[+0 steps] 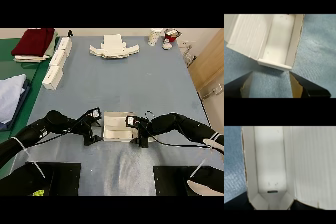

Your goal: Fold the box.

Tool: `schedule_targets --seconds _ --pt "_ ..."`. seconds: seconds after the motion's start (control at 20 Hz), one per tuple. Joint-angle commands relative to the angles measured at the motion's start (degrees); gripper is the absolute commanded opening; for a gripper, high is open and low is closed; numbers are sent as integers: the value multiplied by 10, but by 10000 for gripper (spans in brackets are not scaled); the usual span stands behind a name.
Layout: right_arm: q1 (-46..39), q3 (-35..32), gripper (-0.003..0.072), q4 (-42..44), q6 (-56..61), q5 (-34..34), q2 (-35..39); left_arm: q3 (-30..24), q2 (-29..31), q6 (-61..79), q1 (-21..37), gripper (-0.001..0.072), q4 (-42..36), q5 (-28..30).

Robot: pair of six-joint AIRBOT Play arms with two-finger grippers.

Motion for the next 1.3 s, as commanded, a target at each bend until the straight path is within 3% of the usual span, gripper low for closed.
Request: schedule_targets --seconds 0.0,0.55,0.95,1.25 --pt "0 0 504 0 0 0 0 -1 -6 15 10 698 0 1" --pt "0 0 505 0 0 0 0 23 -65 176 -2 698 -59 -18" --pt "0 0 505 0 0 0 0 23 -96 200 -35 697 -61 -18" --pt "0 0 505 0 0 0 0 23 -101 188 -39 697 -68 14"
